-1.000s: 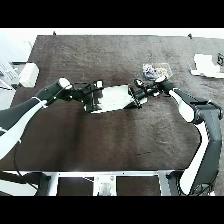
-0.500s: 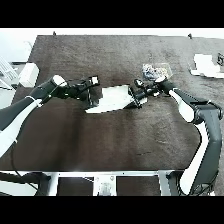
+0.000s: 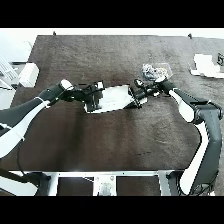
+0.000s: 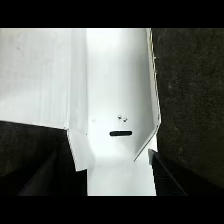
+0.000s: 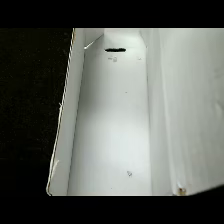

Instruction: Fold the box and place the chain.

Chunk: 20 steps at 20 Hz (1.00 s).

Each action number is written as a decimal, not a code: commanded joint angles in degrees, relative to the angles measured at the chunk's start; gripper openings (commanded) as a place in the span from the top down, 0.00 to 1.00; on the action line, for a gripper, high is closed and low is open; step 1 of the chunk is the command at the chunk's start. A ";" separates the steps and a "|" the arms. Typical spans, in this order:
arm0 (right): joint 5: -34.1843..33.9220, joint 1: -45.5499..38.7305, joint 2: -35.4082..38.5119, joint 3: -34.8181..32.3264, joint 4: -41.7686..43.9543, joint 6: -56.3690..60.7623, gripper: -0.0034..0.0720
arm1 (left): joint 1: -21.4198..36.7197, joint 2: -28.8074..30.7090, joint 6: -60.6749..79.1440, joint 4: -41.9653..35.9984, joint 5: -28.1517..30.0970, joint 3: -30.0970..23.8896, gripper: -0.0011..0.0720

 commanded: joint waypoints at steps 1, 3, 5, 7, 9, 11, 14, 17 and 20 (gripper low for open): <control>0.02 0.07 0.04 0.07 0.02 0.00 0.57 | -0.31 -0.24 -0.20 -0.04 1.66 0.02 0.09; 0.02 0.07 0.04 0.07 0.00 0.02 0.57 | -0.31 -0.24 -0.96 -0.02 1.62 0.02 0.10; 0.02 0.07 0.04 0.07 0.00 0.02 0.57 | -0.33 -0.24 -1.57 -0.04 1.07 0.02 0.33; 0.02 0.07 0.04 0.07 0.00 0.02 0.57 | -0.33 -0.24 -1.57 -0.07 0.96 0.02 0.33; 0.02 0.07 0.04 0.07 0.02 0.02 0.57 | -0.33 -0.24 -1.57 -0.07 0.50 0.02 0.33; 0.02 0.07 0.04 0.07 0.00 0.02 0.57 | -0.33 -0.24 -1.57 -0.09 -0.15 0.02 0.33; 0.02 0.07 0.04 0.07 0.02 0.02 0.57 | -0.33 -0.24 -1.57 -0.09 -1.51 0.02 0.43; 0.02 0.07 0.04 0.07 0.00 0.02 0.57 | -0.33 -0.24 -1.57 -0.55 -1.88 0.02 0.44; 0.02 0.07 0.04 0.07 0.00 0.02 0.57 | -0.33 -0.24 -1.55 -1.75 -2.05 0.02 0.44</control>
